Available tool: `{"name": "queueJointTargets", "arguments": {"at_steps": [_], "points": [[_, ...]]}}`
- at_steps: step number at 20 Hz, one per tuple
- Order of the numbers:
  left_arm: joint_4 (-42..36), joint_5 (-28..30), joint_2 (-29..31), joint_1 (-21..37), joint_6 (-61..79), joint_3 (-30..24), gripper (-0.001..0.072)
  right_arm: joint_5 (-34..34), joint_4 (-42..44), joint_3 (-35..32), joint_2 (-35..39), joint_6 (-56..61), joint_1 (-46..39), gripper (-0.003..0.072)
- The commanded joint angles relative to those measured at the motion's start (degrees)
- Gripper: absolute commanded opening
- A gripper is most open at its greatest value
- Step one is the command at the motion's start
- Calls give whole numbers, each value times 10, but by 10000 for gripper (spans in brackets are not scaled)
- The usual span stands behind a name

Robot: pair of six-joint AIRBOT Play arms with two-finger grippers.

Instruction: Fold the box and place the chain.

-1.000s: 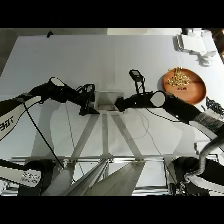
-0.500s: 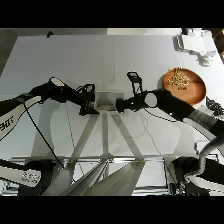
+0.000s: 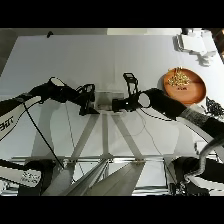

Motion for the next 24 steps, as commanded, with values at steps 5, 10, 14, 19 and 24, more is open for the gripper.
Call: {"name": "queueJointTargets", "arguments": {"at_steps": [5,10,14,19,24], "points": [[-1,1,0,0,0,0,255,1,-46,3,-21,40,10,642],[-1,1,0,0,0,0,255,10,-195,10,-28,139,10,578],[-1,1,0,0,0,0,255,69,-231,27,-41,143,10,539],[-1,1,0,0,0,0,255,77,-196,71,-47,143,10,540],[-1,1,0,0,0,0,255,101,-167,96,-61,171,9,538]]}}
